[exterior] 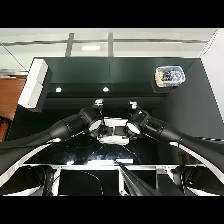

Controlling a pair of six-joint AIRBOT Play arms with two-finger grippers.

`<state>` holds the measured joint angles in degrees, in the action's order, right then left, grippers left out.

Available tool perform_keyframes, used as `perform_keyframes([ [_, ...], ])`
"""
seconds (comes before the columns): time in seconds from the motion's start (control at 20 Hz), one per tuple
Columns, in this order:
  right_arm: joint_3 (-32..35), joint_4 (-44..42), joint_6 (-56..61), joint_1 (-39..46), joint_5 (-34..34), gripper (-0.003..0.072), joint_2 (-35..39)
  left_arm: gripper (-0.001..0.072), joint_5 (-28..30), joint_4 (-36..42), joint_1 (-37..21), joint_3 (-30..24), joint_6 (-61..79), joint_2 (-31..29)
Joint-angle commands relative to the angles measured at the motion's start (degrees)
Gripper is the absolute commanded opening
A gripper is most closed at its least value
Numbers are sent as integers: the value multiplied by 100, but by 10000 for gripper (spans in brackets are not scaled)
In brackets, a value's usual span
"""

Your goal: Fold the box and place the chain.

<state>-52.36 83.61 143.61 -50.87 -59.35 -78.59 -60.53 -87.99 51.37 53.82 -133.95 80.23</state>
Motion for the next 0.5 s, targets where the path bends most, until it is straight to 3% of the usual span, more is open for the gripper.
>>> perform_keyframes([
  [0.0, -4, 7, -4, -7, 2, 10, -44, 26, 0, 0, -2, 2, 0, 2],
  [0.25, -7, 81, -136, 17, 26, 29, -42, 26, -4, 17, -2, 2, 2, 2],
  [0.3, -9, 44, -234, 17, 26, 263, -42, 26, -2, 17, -2, 2, 0, 2],
  [0.35, -22, 7, -271, 17, -11, 438, -37, 27, 0, 15, -2, 2, 2, 2],
  [0.45, -48, 4, -514, 17, -85, 440, 92, 26, 2, 15, -2, 2, 2, 2],
])
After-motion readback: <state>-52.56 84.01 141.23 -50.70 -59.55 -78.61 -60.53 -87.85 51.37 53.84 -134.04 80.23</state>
